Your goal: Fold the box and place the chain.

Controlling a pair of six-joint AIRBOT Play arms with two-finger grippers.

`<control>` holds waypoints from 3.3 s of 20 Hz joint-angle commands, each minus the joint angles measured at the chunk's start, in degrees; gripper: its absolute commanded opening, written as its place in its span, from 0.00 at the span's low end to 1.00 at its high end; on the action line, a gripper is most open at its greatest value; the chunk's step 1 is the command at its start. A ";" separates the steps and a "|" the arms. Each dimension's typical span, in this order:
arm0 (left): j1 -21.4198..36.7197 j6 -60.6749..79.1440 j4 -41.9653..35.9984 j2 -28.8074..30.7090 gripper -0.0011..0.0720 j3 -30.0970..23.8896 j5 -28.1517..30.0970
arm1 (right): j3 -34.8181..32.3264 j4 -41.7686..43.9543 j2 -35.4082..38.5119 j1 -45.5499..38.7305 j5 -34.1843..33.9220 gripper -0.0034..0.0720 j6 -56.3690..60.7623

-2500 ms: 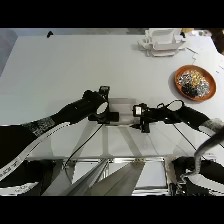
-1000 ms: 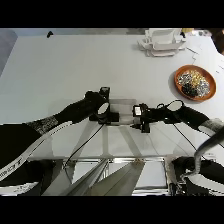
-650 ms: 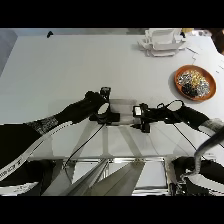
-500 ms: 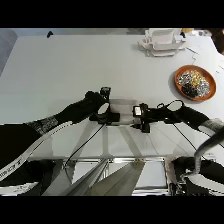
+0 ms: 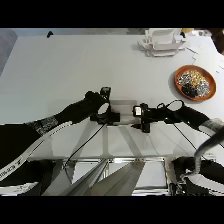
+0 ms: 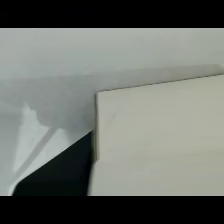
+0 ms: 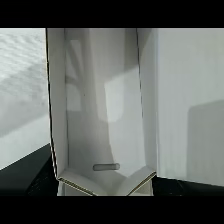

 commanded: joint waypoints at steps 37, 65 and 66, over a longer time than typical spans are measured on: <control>26.67 164.56 -56.65 8.81 0.97 -25.75 9.92 | 0.00 0.00 0.00 0.02 0.28 0.64 0.02; 23.96 159.16 -57.22 8.11 0.97 -25.75 9.18 | 0.00 0.00 0.00 0.02 0.28 0.64 0.02; 23.96 159.16 -56.48 8.15 0.97 -25.75 8.81 | 0.00 0.00 -0.02 0.02 0.28 0.64 0.02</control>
